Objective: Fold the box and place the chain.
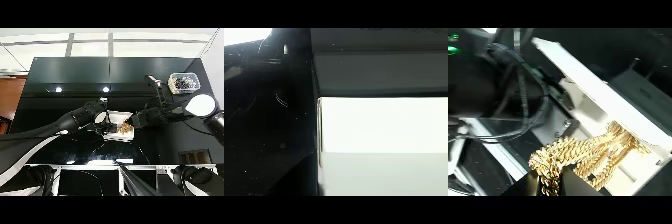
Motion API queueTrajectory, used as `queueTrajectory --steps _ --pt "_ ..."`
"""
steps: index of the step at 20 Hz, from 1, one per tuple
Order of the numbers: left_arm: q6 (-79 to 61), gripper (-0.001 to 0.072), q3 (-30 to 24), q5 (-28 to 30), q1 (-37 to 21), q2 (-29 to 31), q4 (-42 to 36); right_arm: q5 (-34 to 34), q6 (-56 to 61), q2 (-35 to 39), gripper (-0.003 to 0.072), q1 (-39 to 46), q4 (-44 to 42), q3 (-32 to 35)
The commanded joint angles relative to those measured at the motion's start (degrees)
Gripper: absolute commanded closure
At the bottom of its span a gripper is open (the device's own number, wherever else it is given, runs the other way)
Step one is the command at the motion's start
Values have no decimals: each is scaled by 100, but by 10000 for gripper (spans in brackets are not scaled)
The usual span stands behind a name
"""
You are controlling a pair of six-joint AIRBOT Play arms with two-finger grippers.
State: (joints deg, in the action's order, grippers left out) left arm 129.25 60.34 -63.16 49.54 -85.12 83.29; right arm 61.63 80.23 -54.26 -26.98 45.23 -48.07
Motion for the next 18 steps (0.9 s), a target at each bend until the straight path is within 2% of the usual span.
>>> queueTrajectory --steps 1,2,4,7,10,15,16,17,18 --pt "-2 683 0 0 -4 2 -2 -321 256 -201 674 -295 297 173" --pt "-2 683 0 2 -4 2 -2 -424 326 -284 661 -380 310 232" --pt "-2 683 0 -13 -4 2 -7 -485 380 -345 387 -415 413 249" --pt "-22 682 -2 -76 0 0 -136 37 382 -160 387 17 949 74" --pt "-55 682 -2 -76 0 2 -131 562 380 387 390 767 1504 -129" --pt "498 680 2 -57 -11 2 -127 914 354 1102 390 1624 1733 -133" --pt "656 630 22 -37 -9 2 -129 1014 354 1121 390 1668 1825 -131" --pt "789 478 90 -42 0 4 -136 1078 354 1121 390 1674 1932 -131" --pt "811 258 197 -50 2 15 -170 1102 354 1121 390 1674 1996 -127"
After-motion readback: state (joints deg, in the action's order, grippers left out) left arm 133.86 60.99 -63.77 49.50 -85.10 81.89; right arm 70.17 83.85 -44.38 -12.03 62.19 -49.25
